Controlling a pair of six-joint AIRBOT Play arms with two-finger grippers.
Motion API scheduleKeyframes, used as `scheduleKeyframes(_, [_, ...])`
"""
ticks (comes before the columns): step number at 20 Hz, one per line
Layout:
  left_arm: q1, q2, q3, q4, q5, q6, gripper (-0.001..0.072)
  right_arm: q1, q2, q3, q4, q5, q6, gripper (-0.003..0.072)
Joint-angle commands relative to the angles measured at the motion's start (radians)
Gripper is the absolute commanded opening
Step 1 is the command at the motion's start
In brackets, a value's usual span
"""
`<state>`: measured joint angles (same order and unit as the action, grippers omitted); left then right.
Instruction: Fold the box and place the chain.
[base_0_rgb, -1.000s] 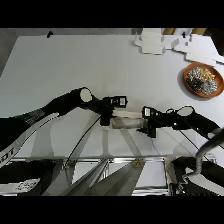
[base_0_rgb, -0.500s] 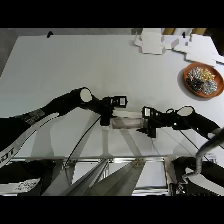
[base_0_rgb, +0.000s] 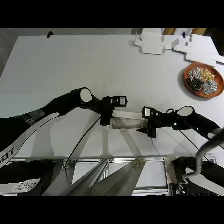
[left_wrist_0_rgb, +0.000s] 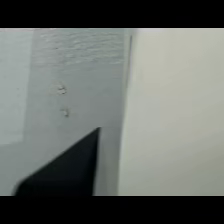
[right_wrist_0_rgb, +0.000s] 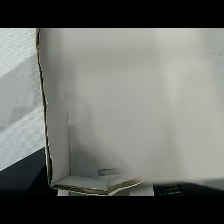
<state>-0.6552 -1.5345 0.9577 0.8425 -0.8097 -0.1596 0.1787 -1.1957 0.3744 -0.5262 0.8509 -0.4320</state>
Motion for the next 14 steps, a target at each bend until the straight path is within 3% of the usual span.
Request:
scheduleKeyframes(1, [0.001,0.017,0.001,0.025,-0.026,0.001,0.0414,0.000,0.000,0.000,0.003,-0.001,0.004,0.0398])
scheduleKeyframes(2, [0.002,0.030,0.001,0.044,-0.033,0.001,0.0458,0.000,0.000,0.000,0.003,-0.001,0.005,0.0398])
scheduleKeyframes(12, [0.000,0.243,0.001,0.345,-0.124,-0.261,0.0443,0.000,0.000,0.000,0.003,-0.001,0.004,0.0398])
scheduleKeyframes(13, [-0.001,0.272,0.001,0.348,-0.136,-0.291,0.0352,0.000,0.000,0.000,0.003,-0.001,0.004,0.0398])
scheduleKeyframes(14, [-0.002,0.304,0.001,0.347,-0.156,-0.304,0.0210,0.000,0.000,0.000,0.003,-0.001,0.004,0.0398])
